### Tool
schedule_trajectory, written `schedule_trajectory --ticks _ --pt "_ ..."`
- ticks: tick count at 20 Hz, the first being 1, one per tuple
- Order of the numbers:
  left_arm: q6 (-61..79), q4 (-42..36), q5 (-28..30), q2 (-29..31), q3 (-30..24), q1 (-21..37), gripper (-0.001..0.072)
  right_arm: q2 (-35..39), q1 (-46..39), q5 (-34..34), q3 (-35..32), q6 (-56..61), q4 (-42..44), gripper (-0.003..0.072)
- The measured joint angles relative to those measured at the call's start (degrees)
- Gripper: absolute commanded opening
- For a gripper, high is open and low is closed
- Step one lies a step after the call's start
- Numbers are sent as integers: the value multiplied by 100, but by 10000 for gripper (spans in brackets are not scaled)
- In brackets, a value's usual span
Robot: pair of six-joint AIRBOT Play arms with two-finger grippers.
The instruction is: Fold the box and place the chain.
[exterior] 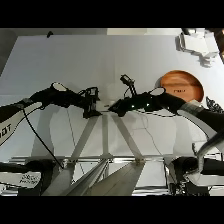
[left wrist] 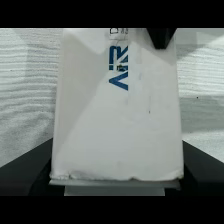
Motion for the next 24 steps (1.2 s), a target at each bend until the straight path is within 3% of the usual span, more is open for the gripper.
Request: schedule_trajectory --ticks 11,17,20,24 --pt "-35 -20 4 0 -2 -2 143 76 -4 -343 0 20 -328 9" --pt "-35 -26 4 0 -2 0 143 1340 -4 -1178 55 26 -570 9" --pt "-24 -20 4 0 -2 -2 143 2197 -7 -2009 61 472 -1502 9" --pt "-20 -17 7 0 -2 0 143 3200 -72 -2688 61 2004 -3711 9"
